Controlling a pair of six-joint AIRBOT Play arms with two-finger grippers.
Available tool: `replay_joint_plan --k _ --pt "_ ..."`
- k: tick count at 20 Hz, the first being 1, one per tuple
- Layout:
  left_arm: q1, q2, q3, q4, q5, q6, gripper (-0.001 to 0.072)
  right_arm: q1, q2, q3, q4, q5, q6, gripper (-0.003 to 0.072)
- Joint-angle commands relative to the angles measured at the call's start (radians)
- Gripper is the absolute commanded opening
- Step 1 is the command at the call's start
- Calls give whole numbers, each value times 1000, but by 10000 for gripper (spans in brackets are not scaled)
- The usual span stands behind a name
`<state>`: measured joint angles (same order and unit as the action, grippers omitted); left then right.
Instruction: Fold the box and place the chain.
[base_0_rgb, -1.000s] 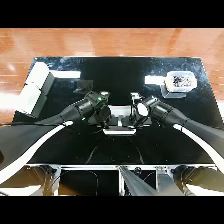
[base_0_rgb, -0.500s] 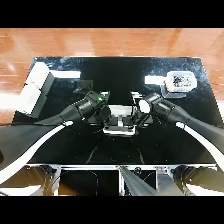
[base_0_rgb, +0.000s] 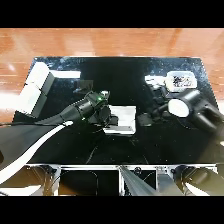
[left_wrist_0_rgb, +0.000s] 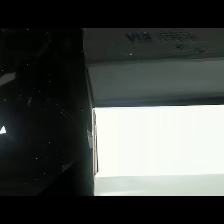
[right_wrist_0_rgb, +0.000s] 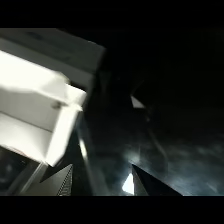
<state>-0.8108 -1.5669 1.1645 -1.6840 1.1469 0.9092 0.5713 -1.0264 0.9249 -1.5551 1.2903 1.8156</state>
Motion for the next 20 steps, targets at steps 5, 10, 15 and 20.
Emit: replay_joint_plan --k 5,10,15,20 --pt "0 0 0 -1 -3 -1 19 -4 2 -90 220 -187 -5 452" --pt "0 0 0 -1 2 -1 19 37 -185 -90 232 -271 53 452" --pt "0 0 0 -3 5 -1 18 37 -233 -90 236 -339 29 352" --pt "0 0 0 -3 5 -1 18 37 -298 -90 238 -333 43 351"
